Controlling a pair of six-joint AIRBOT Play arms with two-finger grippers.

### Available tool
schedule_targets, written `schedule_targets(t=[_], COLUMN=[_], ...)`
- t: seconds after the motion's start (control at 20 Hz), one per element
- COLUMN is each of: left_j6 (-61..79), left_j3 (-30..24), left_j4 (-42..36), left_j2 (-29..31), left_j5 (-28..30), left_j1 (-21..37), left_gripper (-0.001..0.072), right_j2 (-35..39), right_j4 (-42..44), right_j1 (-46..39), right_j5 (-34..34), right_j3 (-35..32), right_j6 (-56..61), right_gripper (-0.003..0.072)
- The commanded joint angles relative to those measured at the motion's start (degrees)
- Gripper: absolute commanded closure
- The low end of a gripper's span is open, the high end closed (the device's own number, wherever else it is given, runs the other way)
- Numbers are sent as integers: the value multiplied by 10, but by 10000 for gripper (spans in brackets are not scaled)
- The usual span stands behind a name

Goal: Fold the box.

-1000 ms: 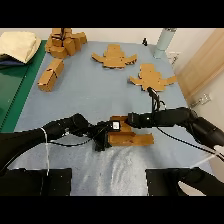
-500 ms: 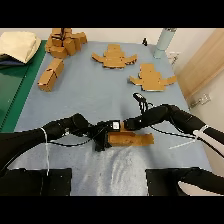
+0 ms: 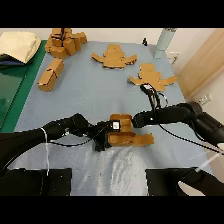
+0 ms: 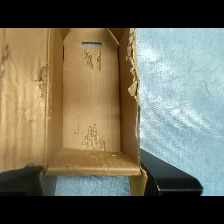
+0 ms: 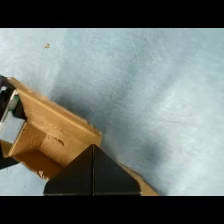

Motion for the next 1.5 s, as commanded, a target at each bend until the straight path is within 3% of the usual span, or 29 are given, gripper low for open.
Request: schedule_targets(t=[0.0,0.15,0.2,0.25,0.3,0.5,0.7,0.8,0.85,0.95,1.2,1.35,1.45], left_j6=[0,0,0,0,0,0,0,0,0,0,0,0,0], left_j3=[0,0,0,0,0,0,0,0,0,0,0,0,0], left_j4=[0,0,0,0,0,0,0,0,0,0,0,0,0], left_j2=[0,0,0,0,0,0,0,0,0,0,0,0,0], left_j5=[0,0,0,0,0,0,0,0,0,0,0,0,0], left_j1=[0,0,0,0,0,0,0,0,0,0,0,0,0], left_gripper=[184,185,185,185,185,185,184,185,185,185,185,185,185], right_j2=[84,149,162,171,173,160,157,156,156,145,63,38,33], right_j4=[-38,-42,-46,-58,-70,-78,-74,-70,-70,-62,-49,17,44], right_j1=[0,0,0,0,0,0,0,1,4,12,25,25,25], right_j5=[-78,-149,-170,-177,-175,-113,-54,-54,-49,-19,61,76,76], right_j3=[-2,-43,-63,-88,-111,-158,-158,-158,-158,-158,-158,-158,-158], right_j6=[-12,-122,-150,-167,-192,-302,-321,-321,-330,-381,-487,-569,-603], right_gripper=[684,684,628,331,131,118,124,320,312,82,82,87,174])
